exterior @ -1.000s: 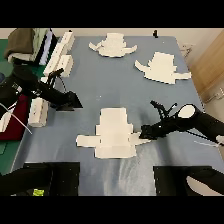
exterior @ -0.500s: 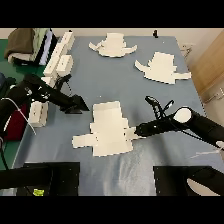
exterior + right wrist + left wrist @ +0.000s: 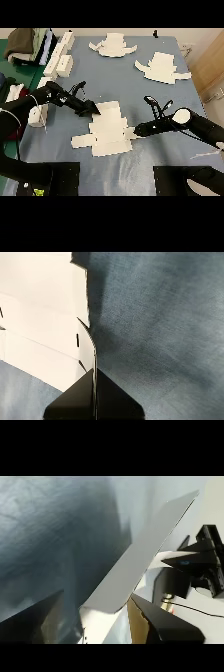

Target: Fold the box.

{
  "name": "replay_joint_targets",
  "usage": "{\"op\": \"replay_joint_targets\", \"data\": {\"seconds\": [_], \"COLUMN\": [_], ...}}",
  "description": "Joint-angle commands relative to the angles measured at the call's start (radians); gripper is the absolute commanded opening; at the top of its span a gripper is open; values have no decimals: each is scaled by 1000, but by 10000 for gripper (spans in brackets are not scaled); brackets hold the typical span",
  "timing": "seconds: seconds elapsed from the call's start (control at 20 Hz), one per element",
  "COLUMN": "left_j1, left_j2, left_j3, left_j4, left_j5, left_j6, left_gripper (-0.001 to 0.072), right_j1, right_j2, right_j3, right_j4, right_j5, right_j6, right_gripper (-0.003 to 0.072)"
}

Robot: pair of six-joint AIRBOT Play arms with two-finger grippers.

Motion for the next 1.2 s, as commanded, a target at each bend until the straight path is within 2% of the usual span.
{"op": "replay_joint_targets", "data": {"seconds": [0.0, 0.05, 0.1, 0.15, 0.25, 0.3, 0.65, 0.7, 0.75, 0.8, 0.95, 1.05, 1.15], "left_j1": [-20, -21, -20, -20, -20, -20, -20, -21, -21, -20, -21, -35, -76], "left_j2": [-59, -70, -78, -82, -82, -82, -82, -82, -82, -82, -71, -30, 34], "left_j3": [19, 29, 39, 48, 52, 52, 52, 52, 53, 57, 75, 74, 72], "left_j4": [-70, -72, -73, -73, -72, -72, -74, -81, -92, -94, -130, -164, -161], "left_j5": [-62, -71, -72, -75, -109, -135, -174, -179, -179, -178, -161, -69, 34], "left_j6": [92, 101, 108, 121, 158, 182, 203, 199, 204, 219, 401, 483, 565], "left_gripper": [594, 545, 429, 353, 68, 36, 37, 36, 36, 29, 15, 14, 14], "right_j1": [2, 2, 2, 2, 2, 2, 2, 2, 2, 1, -37, -76, -118], "right_j2": [1, 1, 1, 1, 1, 1, 1, 1, 1, 1, 5, 33, 79], "right_j3": [1, 0, 1, 0, 0, 0, 1, 1, 1, 2, 57, 133, 219], "right_j4": [2, 2, 2, 2, 2, 1, -3, -3, -3, -3, -87, -193, -280], "right_j5": [2, 3, 4, 7, 14, 17, 13, 6, -4, -12, -10, 11, 26], "right_j6": [0, 0, 0, 0, 0, 0, 0, 0, 0, 0, 112, 211, 304], "right_gripper": [3, 3, 3, 3, 3, 3, 4, 42, 154, 302, 319, 323, 439]}}
